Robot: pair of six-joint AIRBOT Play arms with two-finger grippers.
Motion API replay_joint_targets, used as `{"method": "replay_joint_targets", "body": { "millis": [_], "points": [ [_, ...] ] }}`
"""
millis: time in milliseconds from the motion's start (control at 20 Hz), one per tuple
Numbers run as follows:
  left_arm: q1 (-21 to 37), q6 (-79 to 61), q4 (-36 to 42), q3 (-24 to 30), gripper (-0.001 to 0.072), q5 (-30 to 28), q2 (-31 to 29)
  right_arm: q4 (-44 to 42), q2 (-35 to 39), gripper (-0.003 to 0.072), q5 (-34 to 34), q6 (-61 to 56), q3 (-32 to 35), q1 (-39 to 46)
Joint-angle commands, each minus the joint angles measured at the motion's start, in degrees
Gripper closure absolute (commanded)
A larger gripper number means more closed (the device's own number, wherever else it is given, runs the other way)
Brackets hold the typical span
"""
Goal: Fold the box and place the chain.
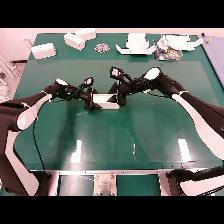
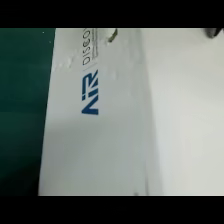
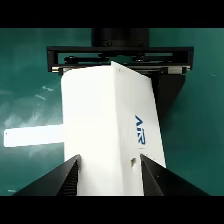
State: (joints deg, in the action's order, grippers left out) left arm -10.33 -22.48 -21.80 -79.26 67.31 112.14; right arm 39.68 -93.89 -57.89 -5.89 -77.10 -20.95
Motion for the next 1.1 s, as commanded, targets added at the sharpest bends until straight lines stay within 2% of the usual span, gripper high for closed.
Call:
{"method": "replay_joint_targets", "body": {
  "millis": [0, 150, 200, 400, 500, 1050],
  "points": [
    [0.02, -0.04, 0.02, -0.02, 0.0079, 0.26, -0.04, 0.42, -2.1, 0.0241, -0.9, 0.57, -1.42, 0.0],
    [0.02, -0.04, 0.02, -0.02, 0.0079, 0.24, -0.04, 1.11, -3.15, 0.0278, -1.27, 0.57, -2.29, 0.0],
    [0.02, -0.04, 0.02, -0.02, 0.0079, 0.24, -0.04, 1.49, -3.19, 0.0319, -2.08, 0.57, -2.64, 0.0],
    [0.02, -0.04, 0.02, -0.02, 0.0079, 0.26, -0.04, 3.21, -3.32, 0.0332, -5.29, 0.52, -4.44, 0.0],
    [0.02, -0.04, 0.02, -0.02, 0.0079, 0.24, -0.04, 3.54, -3.41, 0.0389, -5.6, 0.39, -4.61, 0.0],
    [0.02, -0.04, 0.07, -0.02, 0.008, 0.26, -0.04, 7.15, -5.22, 0.0392, -5.6, 0.37, -7.58, -0.04]
  ]
}}
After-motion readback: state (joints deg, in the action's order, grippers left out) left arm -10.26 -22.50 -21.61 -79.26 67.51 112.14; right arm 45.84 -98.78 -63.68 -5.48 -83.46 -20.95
